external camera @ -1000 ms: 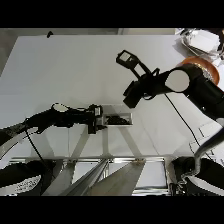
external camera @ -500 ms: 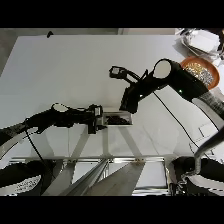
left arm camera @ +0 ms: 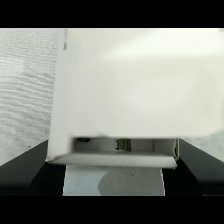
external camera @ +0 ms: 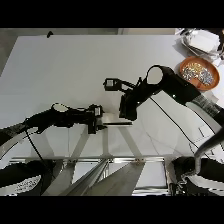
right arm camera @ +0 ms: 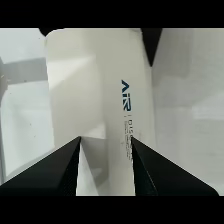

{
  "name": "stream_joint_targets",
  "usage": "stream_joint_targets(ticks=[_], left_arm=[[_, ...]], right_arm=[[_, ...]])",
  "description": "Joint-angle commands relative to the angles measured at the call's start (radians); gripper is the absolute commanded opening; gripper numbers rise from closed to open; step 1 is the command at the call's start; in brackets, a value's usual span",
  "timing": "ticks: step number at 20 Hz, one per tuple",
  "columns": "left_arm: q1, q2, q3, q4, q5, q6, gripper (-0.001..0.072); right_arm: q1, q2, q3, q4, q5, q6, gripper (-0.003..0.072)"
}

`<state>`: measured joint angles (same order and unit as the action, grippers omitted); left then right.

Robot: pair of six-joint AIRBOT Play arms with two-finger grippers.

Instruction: Fold the box and place the chain.

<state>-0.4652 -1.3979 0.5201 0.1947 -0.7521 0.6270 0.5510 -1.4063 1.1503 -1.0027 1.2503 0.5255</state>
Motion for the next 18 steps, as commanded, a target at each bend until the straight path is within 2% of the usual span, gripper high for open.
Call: stream_joint_targets(ticks=[1,6,13,15,18], left_arm=[[0.0,0.001,0.001,0.0,0.0,0.0,0.0293],[0.0,0.001,0.001,0.0,0.0,0.0,0.0293],[0.0,0.001,0.001,0.0,0.0,0.0,0.0293],[0.0,0.001,0.001,0.0,0.0,0.0,0.0293],[0.0,0.001,0.001,0.0,0.0,0.0,0.0293]], right_arm=[[0.017,-0.001,-0.027,-0.013,-0.022,-0.014,0.0317],[0.017,0.0,-0.039,-0.069,-0.058,0.0,0.0166],[0.048,0.0,-0.042,-0.096,-0.067,0.023,0.0154],[0.05,0.0,-0.041,-0.102,-0.07,0.027,0.0085],[0.05,0.0,-0.042,-0.11,-0.073,0.049,0.0085]])
